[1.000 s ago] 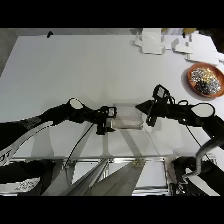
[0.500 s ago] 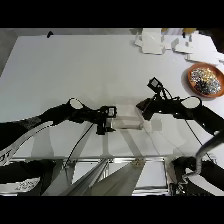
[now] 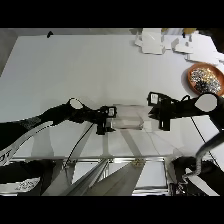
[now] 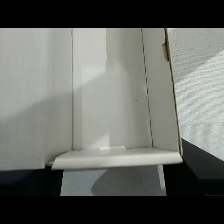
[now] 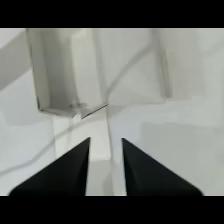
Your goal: Fold the box and place the chain.
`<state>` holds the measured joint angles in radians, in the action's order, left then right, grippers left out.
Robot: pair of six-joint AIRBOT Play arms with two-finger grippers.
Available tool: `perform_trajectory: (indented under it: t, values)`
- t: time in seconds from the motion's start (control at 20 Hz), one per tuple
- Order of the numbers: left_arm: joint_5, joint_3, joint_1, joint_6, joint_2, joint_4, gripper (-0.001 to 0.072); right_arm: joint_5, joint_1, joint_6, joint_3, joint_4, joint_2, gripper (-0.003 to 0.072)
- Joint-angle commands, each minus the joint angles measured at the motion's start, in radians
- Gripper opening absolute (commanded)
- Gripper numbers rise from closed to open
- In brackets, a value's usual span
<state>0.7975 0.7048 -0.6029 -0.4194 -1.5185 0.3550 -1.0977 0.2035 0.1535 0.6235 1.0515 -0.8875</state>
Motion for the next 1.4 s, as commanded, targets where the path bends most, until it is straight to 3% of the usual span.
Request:
perform_trajectory:
  t: [0.0,0.25,0.35,0.65,1.0,1.15,1.35]
  values:
    - [0.0,0.0,0.001,0.0,0.001,0.0,0.0129,0.04,0.0,-0.166,-0.076,-0.014,0.016,0.0269]
    - [0.0,0.0,0.001,0.0,0.001,0.0,0.0129,0.202,0.0,-0.329,-0.204,-0.193,-0.015,0.0264]
    - [0.0,0.0,0.001,0.0,0.001,0.0,0.0129,0.212,0.0,-0.343,-0.211,-0.224,-0.055,0.0215]
    - [0.0,0.0,0.001,0.0,0.001,0.0,0.0129,0.249,0.004,-0.357,-0.211,-0.4,-0.152,0.0215]
    - [0.0,0.0,0.001,0.0,0.001,0.0,0.0129,0.291,0.081,-0.393,-0.211,-0.509,-0.222,0.0229]
    - [0.0,0.0,0.001,0.0,0.001,0.0,0.0129,0.29,0.07,-0.306,-0.211,-0.446,-0.195,0.0247]
    - [0.0,0.0,0.001,0.0,0.001,0.0,0.0129,0.248,-0.009,-0.046,-0.211,-0.18,-0.043,0.0247]
